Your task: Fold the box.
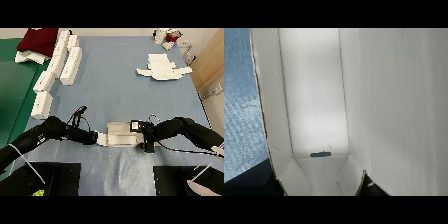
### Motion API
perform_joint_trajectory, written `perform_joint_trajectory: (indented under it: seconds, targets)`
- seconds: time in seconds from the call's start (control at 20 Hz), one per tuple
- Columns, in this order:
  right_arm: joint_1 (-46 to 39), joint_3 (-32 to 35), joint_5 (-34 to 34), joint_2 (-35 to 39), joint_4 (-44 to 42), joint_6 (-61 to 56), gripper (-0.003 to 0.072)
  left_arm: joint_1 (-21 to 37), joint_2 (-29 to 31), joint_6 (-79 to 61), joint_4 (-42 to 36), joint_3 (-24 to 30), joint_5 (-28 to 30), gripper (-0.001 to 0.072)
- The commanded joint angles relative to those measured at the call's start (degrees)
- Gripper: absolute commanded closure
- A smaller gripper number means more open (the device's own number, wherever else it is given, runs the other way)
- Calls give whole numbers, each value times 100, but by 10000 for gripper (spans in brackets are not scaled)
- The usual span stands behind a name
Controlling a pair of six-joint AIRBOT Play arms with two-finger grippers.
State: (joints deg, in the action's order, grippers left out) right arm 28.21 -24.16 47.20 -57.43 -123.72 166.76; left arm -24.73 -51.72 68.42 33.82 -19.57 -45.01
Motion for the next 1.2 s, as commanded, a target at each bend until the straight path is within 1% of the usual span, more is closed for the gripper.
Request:
perform_joint_trajectory:
  seconds: [0.0, 0.15, 0.2, 0.25, 0.3, 0.4, 0.6, 0.65, 0.75, 0.8, 0.85, 0.9, 1.05, 1.15]
  targets:
    - [2, -7, -2, -2, -2, 0, 177, -92, 74, 9, -107, -245, -219, 693]
    - [2, -7, -2, -2, -2, 0, 177, -90, 105, 33, -109, -466, -372, 690]
    - [2, -7, -2, -2, -2, 0, 177, -90, 107, 66, -116, -509, -422, 641]
    - [2, -7, -2, -2, 0, 0, 177, -90, 103, 79, -118, -544, -511, 381]
    - [2, -7, -2, -2, 0, 0, 177, -90, 105, 179, -129, -549, -566, 263]
    - [2, -7, -2, 0, 0, 0, 177, -90, 101, 160, -127, -546, -575, 263]
    - [2, -7, -2, -2, 2, 0, 177, -103, 76, 164, -219, -542, -133, 262]
    - [2, -7, 0, -2, 2, 0, 177, -103, 57, 155, -348, -544, -155, 262]
    - [2, -7, -2, -2, 2, 0, 177, -328, 48, 236, -358, -595, -26, 265]
    - [2, -7, -2, 0, 2, 0, 177, -538, 48, 503, -269, -654, 208, 265]
    - [2, -7, 0, -2, 4, 0, 177, -791, 44, 852, -13, -737, 444, 270]
    - [2, -7, -2, 0, 4, 0, 177, -1034, 13, 1257, 319, -828, 601, 295]
    - [2, -7, -2, -2, 4, 0, 177, -1698, -282, 2723, 1526, -1178, 645, 295]
    - [2, -7, -2, -2, 4, 0, 178, -2065, -518, 3429, 2068, -1443, 601, 295]
